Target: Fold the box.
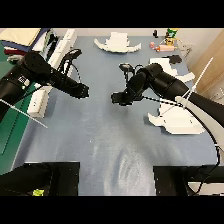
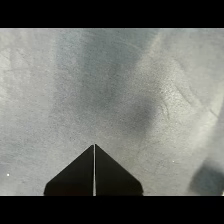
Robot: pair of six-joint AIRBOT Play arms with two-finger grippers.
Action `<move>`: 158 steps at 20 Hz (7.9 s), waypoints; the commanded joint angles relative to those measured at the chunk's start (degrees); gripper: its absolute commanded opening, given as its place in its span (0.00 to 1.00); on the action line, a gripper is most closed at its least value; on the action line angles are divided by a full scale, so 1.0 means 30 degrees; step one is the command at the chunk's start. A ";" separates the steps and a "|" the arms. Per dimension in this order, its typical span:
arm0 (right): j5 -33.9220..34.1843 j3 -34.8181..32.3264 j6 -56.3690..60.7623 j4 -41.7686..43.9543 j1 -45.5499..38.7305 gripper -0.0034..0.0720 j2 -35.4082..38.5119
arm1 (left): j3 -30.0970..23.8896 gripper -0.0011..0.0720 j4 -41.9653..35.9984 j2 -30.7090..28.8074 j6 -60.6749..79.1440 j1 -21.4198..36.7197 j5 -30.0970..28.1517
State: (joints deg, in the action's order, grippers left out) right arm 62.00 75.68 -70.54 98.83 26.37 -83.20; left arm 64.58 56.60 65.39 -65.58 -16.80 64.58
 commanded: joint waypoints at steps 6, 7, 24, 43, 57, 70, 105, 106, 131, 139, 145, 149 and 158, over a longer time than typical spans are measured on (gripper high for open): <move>-0.0007 0.0022 0.0000 0.0000 0.0000 0.05 0.0000 | 0.0000 0.03 0.0007 -0.0007 0.0000 0.0000 -0.0007; -0.0007 0.0022 0.0000 0.0000 0.0000 0.05 0.0000 | 0.0000 0.03 0.0007 0.0000 0.0000 0.0000 -0.0007; 0.2739 0.1581 0.0000 -0.0510 -0.0925 0.42 -0.0087 | 0.0000 0.03 0.0007 0.0000 -0.0007 0.0000 -0.1005; 0.7934 0.3089 -0.5450 -0.6594 -2.0305 0.62 -0.0619 | 0.0000 0.62 0.1698 0.1275 -0.4656 0.1625 0.0189; 0.9828 0.2397 -1.5125 0.2688 -2.5660 0.48 -0.5931 | 0.0138 0.62 -0.3592 0.3912 -0.4255 0.1625 0.0670; 0.9224 -0.0211 -1.4404 0.8342 -1.8724 0.05 -0.3708 | 0.0124 0.03 -0.4313 0.3359 -0.1734 0.1596 0.3206; 0.2630 -1.1650 -1.0659 0.8845 -0.7839 0.04 0.5493 | -0.4539 0.03 -0.3453 -0.1311 -0.1151 0.2149 0.3344; 0.2098 -1.1737 -1.0644 0.8852 -0.7133 0.05 0.5960 | -0.4539 0.03 -0.3453 -0.1311 -0.1122 0.2164 0.3373; -0.4648 -1.5730 -0.9850 0.8692 -0.3636 0.05 0.8677 | -0.4561 0.75 -0.6710 0.5268 0.4240 0.4160 0.3002; -0.4583 -1.5730 -0.9850 0.8699 -0.3636 0.05 0.8670 | -0.3767 0.63 -0.9318 0.8750 0.6652 0.3271 0.2157; -0.4503 -1.5737 -0.9850 0.8677 -0.3636 0.05 0.8670 | -0.3417 0.63 -1.0105 0.9041 0.8429 0.2259 0.3483; -0.4510 -1.5737 -0.9857 0.8641 -0.3636 0.05 0.8670 | -0.3410 0.63 -0.9799 0.9041 0.9595 0.2288 0.5319; -0.4503 -1.5737 -0.9850 0.8648 -0.3636 0.05 0.8670 | -0.3388 0.03 -0.9967 0.9041 1.2269 0.1734 0.5122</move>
State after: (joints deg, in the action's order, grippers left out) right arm 48.69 28.49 -100.12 124.51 15.40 -57.21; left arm 54.35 26.74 92.47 -32.16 -10.96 79.81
